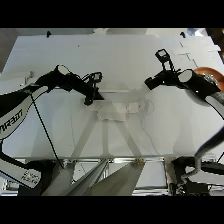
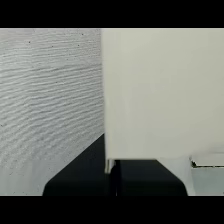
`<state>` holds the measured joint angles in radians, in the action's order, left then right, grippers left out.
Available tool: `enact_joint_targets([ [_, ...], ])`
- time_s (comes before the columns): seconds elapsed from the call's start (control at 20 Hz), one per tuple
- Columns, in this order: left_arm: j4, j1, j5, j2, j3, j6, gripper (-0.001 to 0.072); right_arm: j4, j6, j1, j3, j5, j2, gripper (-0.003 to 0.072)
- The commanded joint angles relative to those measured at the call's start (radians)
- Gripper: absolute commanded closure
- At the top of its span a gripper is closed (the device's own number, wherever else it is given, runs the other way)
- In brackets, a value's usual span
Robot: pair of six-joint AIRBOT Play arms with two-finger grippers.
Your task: Fold the box and place the chain.
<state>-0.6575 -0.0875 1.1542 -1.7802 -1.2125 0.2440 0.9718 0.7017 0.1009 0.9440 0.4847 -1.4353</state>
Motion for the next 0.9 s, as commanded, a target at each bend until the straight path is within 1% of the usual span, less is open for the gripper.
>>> enact_joint_targets([
  [0.0, -0.002, -0.001, -0.003, -0.005, 0.000, 0.002, 0.0706, 0.000, 0.000, 0.001, 0.000, 0.000, -0.001, -0.0007],
  [0.85, -0.002, -0.001, -0.014, -0.005, 0.000, 0.000, 0.0695, 0.000, 0.000, 0.001, 0.000, 0.000, -0.001, -0.0007],
])
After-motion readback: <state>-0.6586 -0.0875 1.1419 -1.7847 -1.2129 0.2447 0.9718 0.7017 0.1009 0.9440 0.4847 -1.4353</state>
